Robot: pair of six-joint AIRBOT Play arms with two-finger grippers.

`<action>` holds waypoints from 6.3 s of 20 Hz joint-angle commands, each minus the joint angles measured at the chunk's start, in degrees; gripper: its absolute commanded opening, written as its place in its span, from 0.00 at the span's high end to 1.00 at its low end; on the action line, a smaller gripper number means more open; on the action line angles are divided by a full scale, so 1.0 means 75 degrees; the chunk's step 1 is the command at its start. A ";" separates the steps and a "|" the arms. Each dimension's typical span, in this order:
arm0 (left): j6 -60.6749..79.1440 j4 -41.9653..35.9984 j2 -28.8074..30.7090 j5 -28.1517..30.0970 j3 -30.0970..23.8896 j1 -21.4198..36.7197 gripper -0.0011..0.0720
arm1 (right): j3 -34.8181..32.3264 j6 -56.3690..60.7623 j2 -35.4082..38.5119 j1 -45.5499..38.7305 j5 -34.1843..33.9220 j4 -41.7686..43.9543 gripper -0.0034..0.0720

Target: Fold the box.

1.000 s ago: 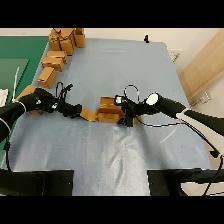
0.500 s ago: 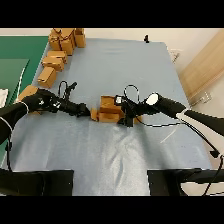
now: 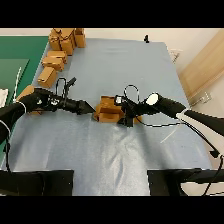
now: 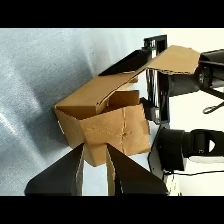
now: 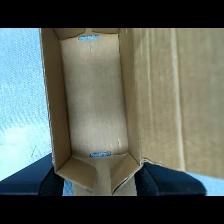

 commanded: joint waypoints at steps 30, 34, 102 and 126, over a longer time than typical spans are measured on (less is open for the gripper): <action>-0.6901 0.5394 0.0536 0.1536 0.2110 -0.2562 0.47 | -0.0003 0.0000 -0.0003 0.0003 0.0000 0.0003 0.41; -0.7367 0.5461 0.0644 0.2101 0.2110 -0.3086 0.47 | -0.0003 0.0000 -0.0003 0.0003 0.0003 0.0003 0.41; -1.1777 0.9926 -0.0262 0.1597 0.2699 -0.5453 0.79 | -0.0003 0.0003 -0.0003 0.0003 -0.0020 0.0012 0.41; -1.1715 0.9777 -0.0420 0.1399 0.2736 -0.5464 0.83 | -0.0003 0.0003 -0.0003 0.0003 -0.0015 0.0012 0.41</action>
